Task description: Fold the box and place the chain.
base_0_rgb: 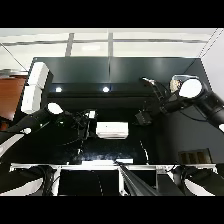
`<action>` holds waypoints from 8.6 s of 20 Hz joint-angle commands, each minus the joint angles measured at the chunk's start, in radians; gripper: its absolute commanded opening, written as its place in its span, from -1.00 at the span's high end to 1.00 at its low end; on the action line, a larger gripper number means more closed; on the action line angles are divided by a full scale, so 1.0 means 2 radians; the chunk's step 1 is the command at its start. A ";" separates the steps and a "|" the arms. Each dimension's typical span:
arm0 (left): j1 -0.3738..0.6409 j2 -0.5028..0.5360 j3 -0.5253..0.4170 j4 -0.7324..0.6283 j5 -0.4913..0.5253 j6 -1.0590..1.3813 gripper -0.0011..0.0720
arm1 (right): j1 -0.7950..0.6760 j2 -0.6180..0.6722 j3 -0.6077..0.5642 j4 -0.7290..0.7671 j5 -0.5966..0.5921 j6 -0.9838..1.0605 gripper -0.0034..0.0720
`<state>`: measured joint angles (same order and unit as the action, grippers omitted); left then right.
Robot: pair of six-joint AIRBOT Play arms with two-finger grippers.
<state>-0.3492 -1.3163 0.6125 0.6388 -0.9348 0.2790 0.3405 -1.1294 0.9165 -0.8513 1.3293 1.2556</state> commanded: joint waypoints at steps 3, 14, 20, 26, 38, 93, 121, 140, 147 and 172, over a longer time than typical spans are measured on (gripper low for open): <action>0.000 0.000 0.000 0.000 0.000 0.000 -0.29 | 0.005 -0.008 -0.106 0.196 -0.106 0.021 0.84; 0.000 0.000 0.000 0.000 0.000 0.000 -0.29 | 0.037 -0.064 -0.115 0.186 -0.143 0.025 0.84; 0.000 0.000 0.000 0.000 0.000 0.000 -0.29 | 0.037 -0.065 -0.125 0.171 -0.150 0.033 0.85; 0.000 0.000 0.000 0.000 0.000 0.000 -0.29 | 0.039 -0.065 -0.131 0.171 -0.160 0.033 0.85; 0.000 0.000 0.000 0.000 0.000 0.000 -0.29 | 0.063 -0.065 -0.131 0.171 -0.177 0.037 0.85; -0.106 0.033 0.066 0.025 0.032 -0.164 -0.98 | -0.170 0.166 -0.121 0.090 -0.056 0.017 0.84; -0.118 0.050 0.075 0.251 -0.037 -0.484 -0.12 | -0.170 0.166 -0.121 0.079 -0.065 0.002 0.85; 0.618 0.224 0.074 0.303 -0.178 -0.598 -0.13 | -0.170 0.166 -0.121 0.081 -0.124 -0.071 0.84; 0.621 0.163 0.032 0.274 -0.150 -0.506 -0.13 | -0.170 0.166 -0.121 0.087 -0.138 -0.061 0.85; 0.519 0.120 0.035 0.260 -0.012 -0.463 -0.99 | -0.170 0.166 -0.121 0.111 -0.140 -0.050 0.84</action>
<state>0.6937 -1.1011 0.6556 1.1648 -0.9089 -0.6128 -0.0002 -0.7979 0.6739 -0.6327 1.0500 1.1549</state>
